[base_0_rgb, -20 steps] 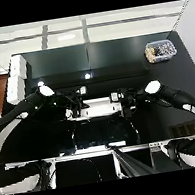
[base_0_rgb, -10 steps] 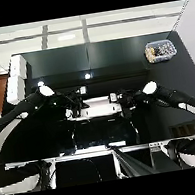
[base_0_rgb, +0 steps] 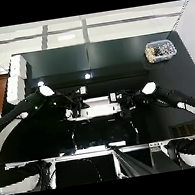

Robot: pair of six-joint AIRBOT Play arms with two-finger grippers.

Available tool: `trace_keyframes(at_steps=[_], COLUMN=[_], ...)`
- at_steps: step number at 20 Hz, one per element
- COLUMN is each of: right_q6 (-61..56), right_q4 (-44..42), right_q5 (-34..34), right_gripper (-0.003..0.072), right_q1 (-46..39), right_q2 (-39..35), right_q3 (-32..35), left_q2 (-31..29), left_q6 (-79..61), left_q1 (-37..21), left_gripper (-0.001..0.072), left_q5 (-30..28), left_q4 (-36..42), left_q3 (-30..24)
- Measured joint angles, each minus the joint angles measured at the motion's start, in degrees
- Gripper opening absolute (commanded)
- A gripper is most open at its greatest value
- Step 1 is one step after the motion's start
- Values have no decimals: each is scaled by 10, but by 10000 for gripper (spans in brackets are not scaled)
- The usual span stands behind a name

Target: Fold the box and place the chain.

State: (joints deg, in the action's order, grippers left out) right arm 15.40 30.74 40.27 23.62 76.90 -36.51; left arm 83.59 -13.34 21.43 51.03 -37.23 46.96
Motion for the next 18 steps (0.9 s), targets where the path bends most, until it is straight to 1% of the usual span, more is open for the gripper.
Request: trace_keyframes(at_steps=[14, 15, 16, 17, 18], right_q6=[-6, -6, -6, -7, -7], right_q4=[1, 2, 3, 4, 4], right_q5=[-5, -5, -5, -5, -5], right_gripper=[677, 650, 468, 441, 441], right_q1=[1, 1, 1, 1, 1], right_q2=[0, 0, 0, 0, 0], right_q3=[0, 0, 0, 0, 0], left_q2=[0, 0, 0, 0, 0], left_q6=[0, 0, 0, 0, 0], left_q1=[0, 0, 0, 0, 0], left_gripper=[29, 29, 29, 29, 29], left_q5=[0, 0, 0, 2, 1], left_q4=[0, 0, 0, 0, 0], left_q3=[0, 0, 0, 0, 0])
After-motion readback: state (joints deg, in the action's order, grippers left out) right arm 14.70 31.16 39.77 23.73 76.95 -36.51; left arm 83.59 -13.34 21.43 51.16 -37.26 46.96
